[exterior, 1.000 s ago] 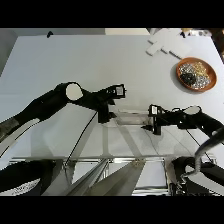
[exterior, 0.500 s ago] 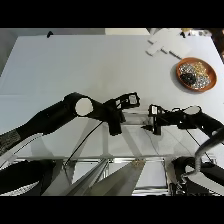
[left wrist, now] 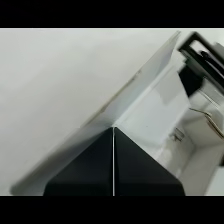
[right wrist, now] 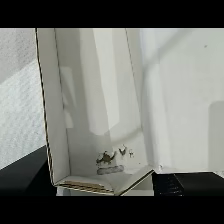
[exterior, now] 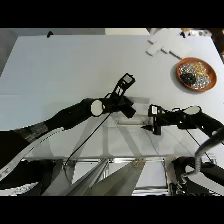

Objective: Fold the box and place the chain.

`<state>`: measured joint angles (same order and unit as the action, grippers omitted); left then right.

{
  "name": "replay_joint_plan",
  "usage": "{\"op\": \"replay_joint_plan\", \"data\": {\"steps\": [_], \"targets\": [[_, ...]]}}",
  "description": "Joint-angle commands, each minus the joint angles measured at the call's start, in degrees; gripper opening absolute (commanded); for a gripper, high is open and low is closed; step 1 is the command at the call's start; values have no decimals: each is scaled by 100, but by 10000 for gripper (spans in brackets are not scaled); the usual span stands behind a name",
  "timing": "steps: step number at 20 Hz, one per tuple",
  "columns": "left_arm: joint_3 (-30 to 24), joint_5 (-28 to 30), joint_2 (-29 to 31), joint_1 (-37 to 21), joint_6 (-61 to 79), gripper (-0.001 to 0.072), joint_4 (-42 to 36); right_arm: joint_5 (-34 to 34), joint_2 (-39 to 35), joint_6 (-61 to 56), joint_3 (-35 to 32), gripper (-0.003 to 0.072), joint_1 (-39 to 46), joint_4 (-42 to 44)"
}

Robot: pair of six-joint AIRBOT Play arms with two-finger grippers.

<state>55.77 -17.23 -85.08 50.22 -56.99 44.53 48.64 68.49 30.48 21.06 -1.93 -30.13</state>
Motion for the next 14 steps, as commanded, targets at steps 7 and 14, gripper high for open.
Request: {"op": "replay_joint_plan", "data": {"steps": [7,14], "targets": [[7,-39,-162,-111,-968,8,-2,0,2,2,2,406,2,0],[4,-3047,929,-570,-601,8,2481,2,2,2,2,406,2,0]]}}
